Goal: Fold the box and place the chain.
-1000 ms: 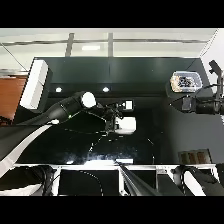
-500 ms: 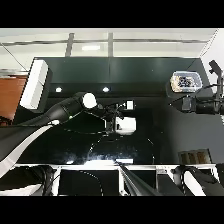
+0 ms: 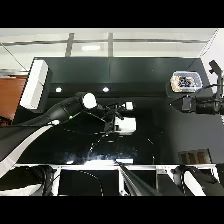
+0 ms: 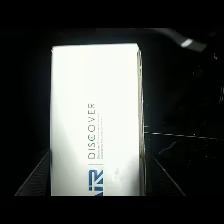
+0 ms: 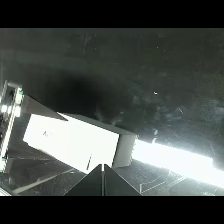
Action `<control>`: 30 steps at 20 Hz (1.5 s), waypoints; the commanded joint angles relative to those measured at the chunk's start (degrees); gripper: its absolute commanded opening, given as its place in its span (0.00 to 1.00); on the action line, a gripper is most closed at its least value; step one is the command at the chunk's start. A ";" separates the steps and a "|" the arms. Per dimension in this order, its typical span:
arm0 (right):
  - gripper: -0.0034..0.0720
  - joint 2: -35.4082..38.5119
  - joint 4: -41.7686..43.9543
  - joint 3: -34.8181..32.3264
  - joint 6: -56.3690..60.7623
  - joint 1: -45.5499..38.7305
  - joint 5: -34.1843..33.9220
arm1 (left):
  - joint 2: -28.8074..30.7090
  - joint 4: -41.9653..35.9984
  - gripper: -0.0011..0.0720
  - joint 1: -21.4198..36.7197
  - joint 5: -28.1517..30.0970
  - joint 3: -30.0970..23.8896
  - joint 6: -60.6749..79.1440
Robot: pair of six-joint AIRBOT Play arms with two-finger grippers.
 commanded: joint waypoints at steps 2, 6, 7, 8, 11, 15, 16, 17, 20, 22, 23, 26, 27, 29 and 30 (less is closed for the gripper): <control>0.06 0.04 0.00 -0.02 0.00 -0.02 0.04 | 0.09 -0.22 0.99 0.15 -0.20 0.07 -0.31; 0.06 0.04 0.00 -0.02 0.00 -0.02 0.02 | -0.11 -0.20 0.99 -0.13 -0.63 -0.02 -0.76; 0.06 0.04 0.00 -0.02 0.00 -0.02 0.02 | -0.46 -0.20 0.99 -0.44 -0.50 -0.02 -1.27; 0.06 0.04 0.00 -0.02 0.00 -0.02 0.00 | -1.14 -0.20 0.99 -0.87 -0.22 -0.02 -1.33; 0.06 0.04 0.00 -0.02 0.04 -0.02 0.00 | -3.56 1.53 0.99 -2.71 3.61 -0.04 -1.60; 0.06 0.04 0.00 -0.02 0.39 -0.02 0.04 | -4.98 8.20 0.99 -4.66 8.00 -0.04 -6.78; 0.06 0.04 0.00 -0.02 0.39 -0.02 -0.02 | -5.07 10.03 0.98 -4.74 8.04 -0.07 -7.89; 0.06 0.04 0.00 -0.02 0.39 -0.02 -0.02 | -5.07 11.02 0.97 -4.87 8.00 -0.07 -9.03; 0.06 0.04 0.00 -0.02 0.39 -0.02 0.07 | -3.28 13.44 0.45 -4.59 6.58 0.00 -10.45; 0.06 0.04 0.00 -0.02 0.39 -0.02 0.07 | -0.02 16.50 0.44 -3.02 4.59 0.00 -14.47; 0.06 0.04 0.00 -0.02 0.39 -0.02 0.07 | 1.73 18.12 0.43 -1.29 2.58 0.00 -17.86; 0.06 0.04 -0.04 -0.02 0.37 -0.02 0.02 | 6.75 22.67 0.43 8.61 -6.80 -0.98 -29.75; 0.06 0.04 -0.02 -0.02 0.37 -0.02 0.02 | 8.33 23.32 0.43 13.05 -9.57 -2.03 -33.00; 0.06 0.04 -0.02 -0.02 0.37 -0.02 0.04 | 11.76 23.85 0.43 23.96 -14.27 -5.40 -40.09; 0.06 0.04 -0.02 -0.02 0.37 -0.02 0.00 | 13.42 23.85 0.43 30.29 -16.57 -7.41 -43.21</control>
